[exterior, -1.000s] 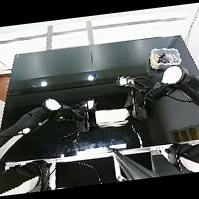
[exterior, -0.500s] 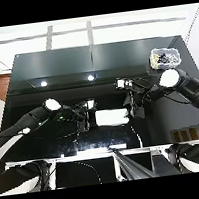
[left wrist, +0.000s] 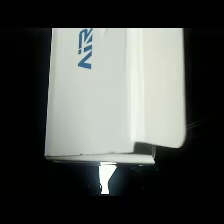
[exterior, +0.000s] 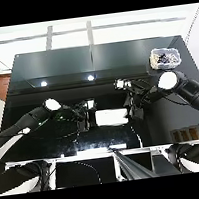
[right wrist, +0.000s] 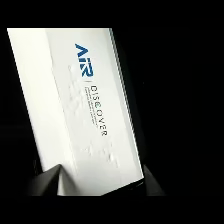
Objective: Fold the box and place the chain.
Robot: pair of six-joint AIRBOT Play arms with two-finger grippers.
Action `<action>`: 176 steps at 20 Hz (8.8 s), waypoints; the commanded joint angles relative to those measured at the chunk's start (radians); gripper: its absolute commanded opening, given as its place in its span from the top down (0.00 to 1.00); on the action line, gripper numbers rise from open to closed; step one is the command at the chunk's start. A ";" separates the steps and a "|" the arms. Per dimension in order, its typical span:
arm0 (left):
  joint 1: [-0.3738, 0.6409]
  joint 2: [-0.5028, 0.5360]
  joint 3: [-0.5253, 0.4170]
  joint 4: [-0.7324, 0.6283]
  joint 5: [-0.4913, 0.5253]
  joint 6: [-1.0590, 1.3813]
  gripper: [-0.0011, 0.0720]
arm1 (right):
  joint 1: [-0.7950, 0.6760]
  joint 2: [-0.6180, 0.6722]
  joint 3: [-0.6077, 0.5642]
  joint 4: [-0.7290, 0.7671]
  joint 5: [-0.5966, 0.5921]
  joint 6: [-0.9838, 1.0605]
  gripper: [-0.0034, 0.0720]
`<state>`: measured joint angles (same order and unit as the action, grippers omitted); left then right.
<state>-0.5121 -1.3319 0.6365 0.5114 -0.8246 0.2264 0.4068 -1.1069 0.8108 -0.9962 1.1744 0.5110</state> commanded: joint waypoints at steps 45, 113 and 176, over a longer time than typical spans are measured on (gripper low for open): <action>-0.001 -0.001 0.000 0.000 0.000 0.001 0.51 | 0.043 0.000 -0.021 0.023 -0.027 0.070 0.63; -0.001 -0.001 0.000 0.000 0.000 0.001 0.51 | -0.056 -0.081 -0.217 0.419 -0.132 0.486 0.90; -0.194 -0.049 0.146 -0.051 0.092 -0.165 0.02 | -0.388 0.153 -0.139 0.347 -0.019 0.473 0.89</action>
<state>-0.7055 -1.3785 0.7799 0.4595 -0.7475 0.0639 0.0193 -0.9539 0.6708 -0.6491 1.1545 0.9836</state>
